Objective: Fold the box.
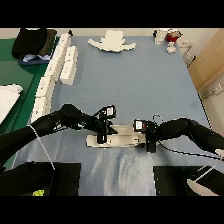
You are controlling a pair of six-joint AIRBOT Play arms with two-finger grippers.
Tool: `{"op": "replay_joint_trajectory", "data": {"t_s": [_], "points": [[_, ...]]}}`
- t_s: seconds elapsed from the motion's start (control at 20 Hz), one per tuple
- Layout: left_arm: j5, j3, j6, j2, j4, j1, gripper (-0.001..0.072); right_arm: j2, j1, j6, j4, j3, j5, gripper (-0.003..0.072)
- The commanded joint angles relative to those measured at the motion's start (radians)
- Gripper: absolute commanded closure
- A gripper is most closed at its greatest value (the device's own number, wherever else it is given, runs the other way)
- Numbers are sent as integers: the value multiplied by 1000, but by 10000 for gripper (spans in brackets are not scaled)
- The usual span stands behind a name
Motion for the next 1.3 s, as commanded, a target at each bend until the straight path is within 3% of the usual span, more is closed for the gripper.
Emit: {"op": "replay_joint_trajectory", "data": {"t_s": [0.0,0.25,0.3,0.35,1.25], "points": [[0,0,0,0,0,1,695,2,0,0,11,0,-8,36],[0,0,0,0,0,1,695,-22,0,0,11,-2,-2,42],[0,0,0,0,0,1,695,-26,1,0,11,-2,1,65],[0,0,0,0,0,1,695,-31,5,0,10,-2,1,183],[0,0,0,0,0,1,695,-38,12,0,-8,-2,0,190]]}}
